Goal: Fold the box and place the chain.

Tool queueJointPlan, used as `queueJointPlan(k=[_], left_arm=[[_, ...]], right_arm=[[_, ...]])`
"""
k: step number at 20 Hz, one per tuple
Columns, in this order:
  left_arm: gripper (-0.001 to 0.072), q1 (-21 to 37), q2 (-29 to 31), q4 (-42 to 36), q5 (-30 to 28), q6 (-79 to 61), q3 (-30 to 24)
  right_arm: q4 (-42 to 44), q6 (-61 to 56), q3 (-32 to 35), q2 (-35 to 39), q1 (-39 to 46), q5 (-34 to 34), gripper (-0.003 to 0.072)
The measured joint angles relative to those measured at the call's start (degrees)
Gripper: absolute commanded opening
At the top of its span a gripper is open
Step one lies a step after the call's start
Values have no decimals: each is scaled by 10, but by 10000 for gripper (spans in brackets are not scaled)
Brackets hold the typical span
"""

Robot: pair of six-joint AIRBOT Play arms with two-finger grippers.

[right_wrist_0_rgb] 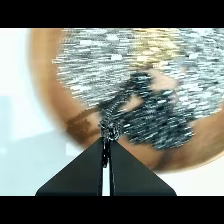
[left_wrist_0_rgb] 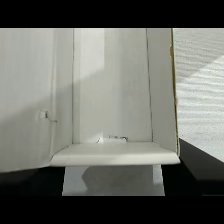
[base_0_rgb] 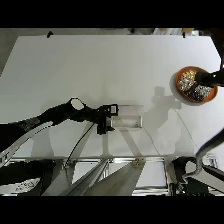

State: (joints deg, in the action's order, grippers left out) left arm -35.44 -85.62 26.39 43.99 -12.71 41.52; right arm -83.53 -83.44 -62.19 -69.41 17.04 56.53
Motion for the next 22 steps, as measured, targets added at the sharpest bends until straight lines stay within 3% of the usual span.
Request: queueJointPlan(k=[5, 11, 16, 22], left_arm=[[362, 0, 0, 0, 0, 0, 0], [362, 0, 0, 0, 0, 0, 0], [362, 0, 0, 0, 0, 0, 0], [362, 0, 0, 0, 0, 0, 0]], right_arm=[[90, 34, 0, 111, -52, 96, 19], [129, 39, 0, 222, -184, 194, 20], [155, 24, 0, 259, -300, 218, 20], [162, 3, 6, 264, -434, 193, 20]])
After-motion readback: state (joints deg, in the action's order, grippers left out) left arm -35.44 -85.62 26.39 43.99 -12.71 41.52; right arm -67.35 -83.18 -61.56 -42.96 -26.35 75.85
